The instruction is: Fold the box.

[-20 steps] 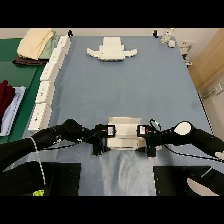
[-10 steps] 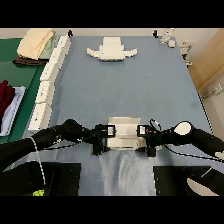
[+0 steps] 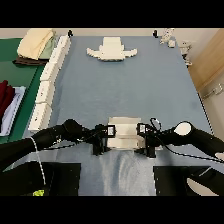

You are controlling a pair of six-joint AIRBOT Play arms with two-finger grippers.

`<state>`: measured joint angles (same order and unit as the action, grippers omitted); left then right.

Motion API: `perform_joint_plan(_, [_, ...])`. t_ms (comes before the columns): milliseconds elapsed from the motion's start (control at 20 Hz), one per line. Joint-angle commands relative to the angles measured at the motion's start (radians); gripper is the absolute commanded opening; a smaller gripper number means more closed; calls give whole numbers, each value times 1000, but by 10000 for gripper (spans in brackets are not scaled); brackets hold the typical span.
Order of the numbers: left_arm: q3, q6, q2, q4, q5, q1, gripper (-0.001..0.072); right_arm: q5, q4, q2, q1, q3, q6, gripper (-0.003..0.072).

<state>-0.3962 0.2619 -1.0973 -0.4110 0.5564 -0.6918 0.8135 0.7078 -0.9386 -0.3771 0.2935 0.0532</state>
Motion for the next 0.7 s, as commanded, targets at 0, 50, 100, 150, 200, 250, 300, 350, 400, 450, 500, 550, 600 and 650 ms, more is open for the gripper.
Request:
perform_joint_plan(0, [-1,0,0,0,1,0,514,-3,88,71,2,10,-175,719])
perform_joint_plan(50, [-1,0,0,0,1,0,515,0,155,105,2,18,-262,720])
perform_joint_plan(100, [-1,0,0,0,1,0,514,7,213,140,2,27,-354,720])
perform_joint_plan(150, [-1,0,0,0,1,0,514,27,280,181,2,40,-458,720])
perform_joint_plan(200, [-1,0,0,0,1,0,515,53,335,220,2,55,-545,720])
perform_joint_plan(250, [-1,0,0,0,1,0,514,86,378,262,1,72,-621,719])
perform_joint_plan(300, [-1,0,0,0,1,0,514,119,393,299,2,90,-672,720])
perform_joint_plan(350, [-1,0,0,0,1,0,514,160,396,336,2,108,-711,719])
perform_joint_plan(400, [-1,0,0,0,1,0,514,203,391,367,1,123,-747,718])
perform_joint_plan(450, [-1,0,0,0,1,0,514,248,377,397,1,136,-806,706])
perform_joint_plan(500, [-1,0,0,0,1,0,514,282,349,418,1,142,-877,694])
perform_joint_plan(550, [-1,0,0,0,1,0,514,300,301,432,1,141,-960,583])
perform_joint_plan(600, [-1,0,0,0,1,0,514,302,241,434,1,141,-1042,476])
perform_joint_plan(650, [-1,0,0,0,1,0,514,284,182,426,1,141,-1107,349])
